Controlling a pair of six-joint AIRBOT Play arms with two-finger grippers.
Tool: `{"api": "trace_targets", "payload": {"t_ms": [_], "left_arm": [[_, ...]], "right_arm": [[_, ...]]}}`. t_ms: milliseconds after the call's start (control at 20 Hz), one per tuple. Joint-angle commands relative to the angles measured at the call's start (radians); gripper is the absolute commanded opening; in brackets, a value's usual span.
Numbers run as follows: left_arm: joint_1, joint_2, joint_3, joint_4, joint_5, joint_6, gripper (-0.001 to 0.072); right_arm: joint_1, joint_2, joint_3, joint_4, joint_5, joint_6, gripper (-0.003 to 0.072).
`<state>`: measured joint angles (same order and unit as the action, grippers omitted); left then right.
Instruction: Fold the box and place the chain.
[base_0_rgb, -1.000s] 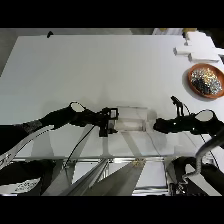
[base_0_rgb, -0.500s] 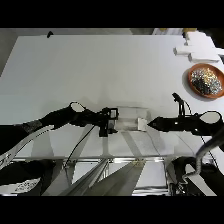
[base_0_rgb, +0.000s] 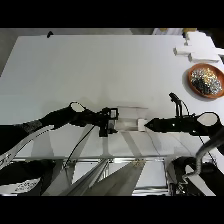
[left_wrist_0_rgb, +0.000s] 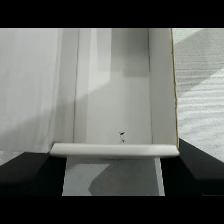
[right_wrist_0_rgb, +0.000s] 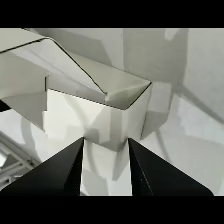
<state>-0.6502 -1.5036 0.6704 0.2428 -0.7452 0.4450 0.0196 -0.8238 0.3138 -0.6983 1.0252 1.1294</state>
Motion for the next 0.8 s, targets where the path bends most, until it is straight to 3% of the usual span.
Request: {"api": "trace_targets", "payload": {"t_ms": [0,400,750], "left_arm": [[0.000,0.000,0.000,0.000,0.000,0.000,0.0067],[0.000,0.000,0.000,0.000,0.000,0.000,0.0067],[0.000,0.000,0.000,0.000,0.000,0.000,0.0067]], "right_arm": [[0.087,0.002,0.001,-0.013,-0.100,0.061,0.0319],[0.238,-0.005,0.045,-0.200,-0.184,0.352,0.0313],[0.397,-0.122,0.196,-0.456,-0.139,0.663,0.0314]]}}
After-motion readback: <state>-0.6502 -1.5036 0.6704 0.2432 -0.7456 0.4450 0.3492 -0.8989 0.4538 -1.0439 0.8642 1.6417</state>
